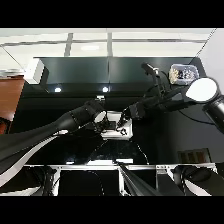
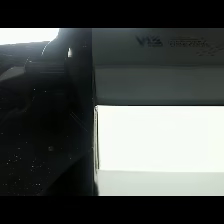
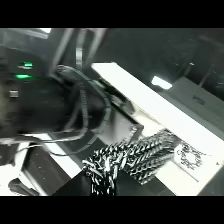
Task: Fold the box and place the chain.
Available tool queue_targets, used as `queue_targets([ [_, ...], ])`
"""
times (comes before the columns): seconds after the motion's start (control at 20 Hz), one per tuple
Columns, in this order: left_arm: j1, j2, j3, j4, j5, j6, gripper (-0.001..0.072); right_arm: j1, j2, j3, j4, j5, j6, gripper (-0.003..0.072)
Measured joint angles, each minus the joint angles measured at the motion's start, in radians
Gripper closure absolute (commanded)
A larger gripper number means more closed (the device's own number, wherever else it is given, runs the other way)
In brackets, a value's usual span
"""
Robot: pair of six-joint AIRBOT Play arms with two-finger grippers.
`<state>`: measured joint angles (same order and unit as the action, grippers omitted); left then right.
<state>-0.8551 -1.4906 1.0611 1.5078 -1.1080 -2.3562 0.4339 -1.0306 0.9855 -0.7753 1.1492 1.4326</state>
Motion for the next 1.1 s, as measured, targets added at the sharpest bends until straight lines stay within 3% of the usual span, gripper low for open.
queue_targets([
  [0.25, 0.0, 0.0, 0.0, 0.002, 0.0, 0.0, 0.0683, 0.029, -0.002, -0.107, -0.006, -0.085, 0.0, 0.0669],
  [0.3, 0.0, 0.0, 0.0, 0.002, 0.0, 0.0, 0.0683, 0.039, -0.003, -0.124, -0.007, -0.108, 0.001, 0.0568],
  [0.35, 0.0, 0.0, 0.0, 0.002, 0.0, 0.0, 0.0683, 0.05, -0.003, -0.138, -0.006, -0.133, 0.001, 0.0398],
  [0.4, 0.0, 0.0, 0.0, 0.002, 0.0, 0.0, 0.0683, 0.058, -0.003, -0.148, -0.006, -0.154, 0.003, 0.0366],
  [0.6, 0.0, 0.0, 0.0, 0.002, 0.003, 0.0, 0.0684, 0.036, 0.001, -0.167, -0.027, -0.177, 0.004, 0.0367],
  [0.95, 0.0, 0.0, 0.0, 0.002, 0.005, 0.0, 0.0683, -0.187, 0.088, -0.166, -0.321, 0.021, 0.003, 0.0367],
  [1.0, 0.0, 0.0, 0.0, 0.002, 0.005, 0.0, 0.0659, -0.208, 0.096, -0.167, -0.352, 0.037, 0.003, 0.0367],
  [1.1, 0.0, 0.005, 0.001, 0.002, 0.006, 0.0, 0.0177, -0.232, 0.105, -0.169, -0.387, 0.052, 0.002, 0.0367],
])
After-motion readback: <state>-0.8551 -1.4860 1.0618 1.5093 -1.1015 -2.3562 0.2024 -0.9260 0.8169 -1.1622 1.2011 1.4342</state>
